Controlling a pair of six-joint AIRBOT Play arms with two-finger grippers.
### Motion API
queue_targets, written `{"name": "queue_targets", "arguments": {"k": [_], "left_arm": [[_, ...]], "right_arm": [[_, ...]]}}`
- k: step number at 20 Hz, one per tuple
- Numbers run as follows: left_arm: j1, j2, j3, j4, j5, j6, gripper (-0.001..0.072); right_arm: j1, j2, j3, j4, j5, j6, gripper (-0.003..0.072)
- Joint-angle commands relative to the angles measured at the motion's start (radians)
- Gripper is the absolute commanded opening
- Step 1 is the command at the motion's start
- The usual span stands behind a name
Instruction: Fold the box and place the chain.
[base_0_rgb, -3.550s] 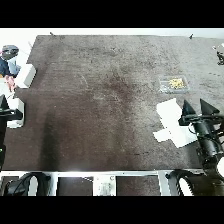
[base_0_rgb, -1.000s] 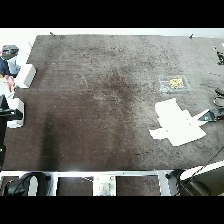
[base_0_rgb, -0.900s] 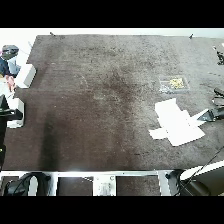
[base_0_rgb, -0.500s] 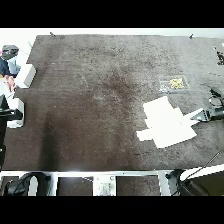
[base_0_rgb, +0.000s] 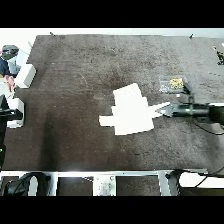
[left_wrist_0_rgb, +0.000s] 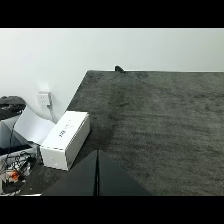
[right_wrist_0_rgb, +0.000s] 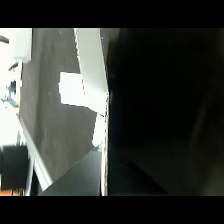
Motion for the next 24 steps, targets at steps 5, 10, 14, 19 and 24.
{"name": "queue_targets", "arguments": {"k": [5,10,14,19,24], "left_arm": [[0.001,0.001,0.0,0.0,-0.002,0.0,0.0012],[0.0,0.0,0.015,-0.003,-0.173,-0.018,0.0603],[0.0,-0.043,0.075,-0.069,-0.318,0.023,0.0615],[0.0,-0.36,0.23,-0.213,-0.55,0.179,0.0614],[0.0,-0.789,0.483,-0.212,-0.816,0.219,0.0614]], "right_arm": [[0.449,0.048,-0.066,0.37,-0.603,-0.108,0.0008],[0.542,0.047,-0.047,0.373,-0.827,-0.264,0.0007],[0.562,0.037,-0.032,0.393,-0.887,-0.301,0.0007],[0.562,-0.019,-0.032,0.5,-0.845,-0.348,0.0008],[0.562,-0.018,-0.032,0.521,-0.818,-0.372,0.0007]]}}
